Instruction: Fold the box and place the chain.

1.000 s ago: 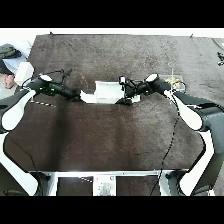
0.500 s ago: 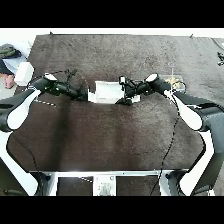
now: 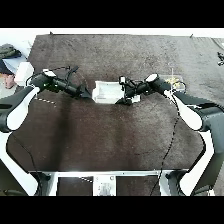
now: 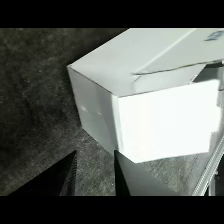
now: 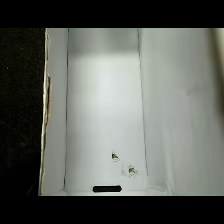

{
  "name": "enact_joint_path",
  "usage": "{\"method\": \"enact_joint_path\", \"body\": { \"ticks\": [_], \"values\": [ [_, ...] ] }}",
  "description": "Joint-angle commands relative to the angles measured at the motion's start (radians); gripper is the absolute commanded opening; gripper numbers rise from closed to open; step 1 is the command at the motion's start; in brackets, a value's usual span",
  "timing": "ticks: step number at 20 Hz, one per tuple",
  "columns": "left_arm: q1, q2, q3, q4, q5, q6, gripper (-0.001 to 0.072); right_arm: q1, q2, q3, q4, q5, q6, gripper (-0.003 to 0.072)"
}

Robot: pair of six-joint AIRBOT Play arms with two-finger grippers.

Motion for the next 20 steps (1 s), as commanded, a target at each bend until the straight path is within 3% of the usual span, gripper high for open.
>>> {"method": "enact_joint_path", "body": {
  "ticks": [1, 2, 13, 20],
  "values": [
    [-0.005, 0.031, 0.002, 0.033, 0.012, 0.001, 0.0265, 0.0, 0.0, 0.0, 0.0, 0.0, 0.0, 0.0437],
    [-0.01, 0.035, 0.002, 0.037, 0.014, 0.0, 0.0313, 0.0, 0.0, 0.0, 0.0, 0.0, 0.0, 0.0437],
    [-0.048, 0.047, 0.023, 0.033, 0.061, -0.023, 0.0314, 0.0, 0.0, 0.0, 0.0, 0.0, 0.0, 0.0437],
    [-0.13, 0.047, 0.101, 0.189, 0.1, -0.184, 0.0313, 0.0, 0.0, 0.0, 0.0, 0.0, 0.0, 0.0437]
  ]
}}
